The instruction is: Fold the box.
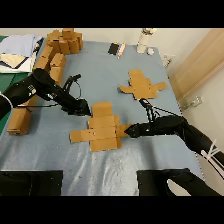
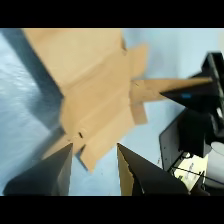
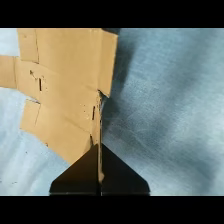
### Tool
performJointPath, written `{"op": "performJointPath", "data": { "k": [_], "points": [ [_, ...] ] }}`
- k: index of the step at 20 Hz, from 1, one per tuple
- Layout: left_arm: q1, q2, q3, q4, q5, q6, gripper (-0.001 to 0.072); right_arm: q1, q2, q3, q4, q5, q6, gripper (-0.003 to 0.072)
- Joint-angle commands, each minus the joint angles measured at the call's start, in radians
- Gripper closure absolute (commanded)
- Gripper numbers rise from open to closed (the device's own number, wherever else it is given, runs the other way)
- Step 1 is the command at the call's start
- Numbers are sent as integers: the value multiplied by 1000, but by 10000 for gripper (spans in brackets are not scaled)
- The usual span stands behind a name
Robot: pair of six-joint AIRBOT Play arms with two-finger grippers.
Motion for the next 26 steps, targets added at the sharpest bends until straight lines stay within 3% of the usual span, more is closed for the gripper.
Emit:
{"op": "performJointPath", "data": {
  "k": [1, 2, 5, 9, 17, 25, 26],
  "points": [
    [71, -42, 1, 9, -5, -11, 228, 26, 100, -59, -6, 51, -2, 687],
    [69, -64, 1, 6, -2, -10, 159, 26, 110, -60, -7, 46, -2, 687],
    [37, -145, 1, -58, 18, 25, 159, 26, 116, -60, -6, 43, 3, 687],
    [5, -239, 2, -274, 63, 149, 159, 26, 116, -60, -6, 36, 5, 687],
    [1, -309, 6, -541, 60, 325, 172, 26, 116, -60, -14, 37, 4, 687],
    [3, -319, 6, -547, -84, 424, 190, 26, 116, -60, -26, 38, 4, 687],
    [3, -319, 6, -546, -85, 426, 309, 26, 115, -60, -28, 40, 4, 687]
  ]
}}
